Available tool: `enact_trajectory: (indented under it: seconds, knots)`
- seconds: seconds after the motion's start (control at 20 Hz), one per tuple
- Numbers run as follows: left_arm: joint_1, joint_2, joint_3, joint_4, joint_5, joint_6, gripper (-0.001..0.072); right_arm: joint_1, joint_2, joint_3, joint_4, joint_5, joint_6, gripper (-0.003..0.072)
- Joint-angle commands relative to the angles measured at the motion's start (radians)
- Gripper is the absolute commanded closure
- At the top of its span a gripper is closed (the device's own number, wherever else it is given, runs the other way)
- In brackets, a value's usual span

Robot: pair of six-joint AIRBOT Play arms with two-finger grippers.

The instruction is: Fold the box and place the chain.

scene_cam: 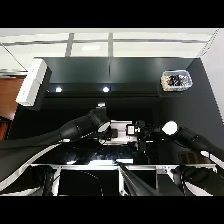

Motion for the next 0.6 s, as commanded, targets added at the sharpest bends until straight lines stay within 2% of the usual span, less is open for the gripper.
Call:
enact_trajectory:
  seconds: [0.0,0.3,0.4,0.5,0.55]
  knots:
    - [0.003,0.005,0.003,0.015,-0.031,0.003,0.0395,0.000,0.000,0.000,0.001,0.004,0.002,0.0244]
    - [0.002,0.017,0.002,0.045,-0.044,0.002,0.0411,0.000,0.000,0.000,0.000,0.004,0.002,0.0244]
    - [0.003,0.017,0.002,0.045,-0.042,-0.002,0.0515,0.000,0.000,0.000,0.000,0.004,0.002,0.0244]
    - [0.002,0.017,0.002,0.045,-0.034,-0.001,0.0682,0.000,0.000,0.000,0.001,0.003,0.002,0.0244]
    - [0.002,0.017,0.002,0.042,-0.024,-0.001,0.0682,0.000,0.000,0.000,0.000,0.004,0.002,0.0244]
